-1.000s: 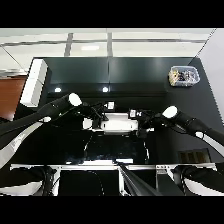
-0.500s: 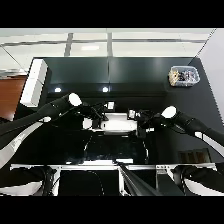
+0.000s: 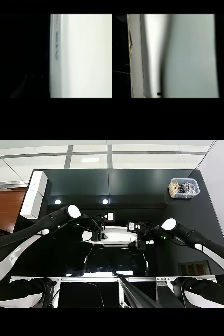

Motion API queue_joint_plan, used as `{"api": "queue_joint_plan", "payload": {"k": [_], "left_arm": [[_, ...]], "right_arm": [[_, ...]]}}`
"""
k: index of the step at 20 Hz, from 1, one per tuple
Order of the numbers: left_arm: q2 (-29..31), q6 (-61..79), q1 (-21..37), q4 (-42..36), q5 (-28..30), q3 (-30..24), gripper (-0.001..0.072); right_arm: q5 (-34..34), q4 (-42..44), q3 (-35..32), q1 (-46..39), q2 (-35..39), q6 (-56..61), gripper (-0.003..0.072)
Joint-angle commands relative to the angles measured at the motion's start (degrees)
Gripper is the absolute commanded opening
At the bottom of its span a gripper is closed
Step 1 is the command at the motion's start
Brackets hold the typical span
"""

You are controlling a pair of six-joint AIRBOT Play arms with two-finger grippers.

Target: Fold the box and place the chain.

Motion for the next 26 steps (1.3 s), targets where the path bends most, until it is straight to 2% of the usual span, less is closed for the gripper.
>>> {"api": "queue_joint_plan", "payload": {"k": [1, 3, 6, 8, 9, 10, 12, 13, 15, 18, 21, 23, 26], "left_arm": [[4.63, -12.61, 1.07, 8.87, -1.68, 0.04, 0.071], [8.74, -19.17, 2.58, 13.73, -5.7, 0.02, 0.071], [12.76, -25.73, 4.85, 13.75, -17.55, 0.02, 0.0688], [12.81, -30.16, 5.27, 8.52, -25.9, -0.33, 0.0683], [12.35, -30.16, 5.2, 3.91, -27.85, -0.9, 0.0666], [11.65, -30.14, 4.92, -1.62, -28.74, -1.57, 0.0539], [9.6, -29.66, 4.31, -8.52, -27.56, -1.86, 0.0107], [8.24, -29.55, 4.31, -11.45, -25.64, -1.86, 0.0028], [6.05, -29.55, 4.24, -16.11, -18.73, -1.86, 0.0028], [4.66, -26.69, 4.39, -23.45, -3.69, -1.86, 0.0028], [3.45, -23.91, 4.33, -23.3, 7.19, -1.86, 0.0027], [1.66, -24.22, 4.37, -17.81, 8.81, -1.86, 0.0028], [-0.87, -25.68, 4.39, -13.18, 2.73, -1.86, 0.0028]], "right_arm": [[-0.07, -0.11, 0.07, 0.02, -0.02, 0.04, 0.0459], [0.15, -0.22, 0.07, 0.02, -0.02, -0.04, 0.0459], [0.63, -0.26, 0.07, 0.02, -0.02, -0.46, 0.0458], [0.96, -0.39, 0.07, 0.02, -0.02, -0.68, 0.0459], [0.98, -0.39, 0.07, 0.02, -0.02, -0.68, 0.0458], [0.96, -0.39, 0.07, 0.02, -0.02, -0.68, 0.0456], [0.98, -0.39, 0.07, 0.02, -0.02, -0.68, 0.0259], [0.98, -0.39, 0.07, 0.02, -0.02, -0.68, 0.0237], [0.94, -0.24, 0.07, 0.02, -0.02, -0.68, 0.0238], [0.94, -0.24, 0.07, 0.02, -0.02, -0.66, 0.0237], [0.94, -0.24, 0.07, 0.02, -0.02, -0.68, 0.0237], [0.94, -0.24, 0.07, 0.02, -0.02, -0.68, 0.0238], [0.94, -0.24, 0.07, 0.02, -0.02, -0.68, 0.0237]]}}
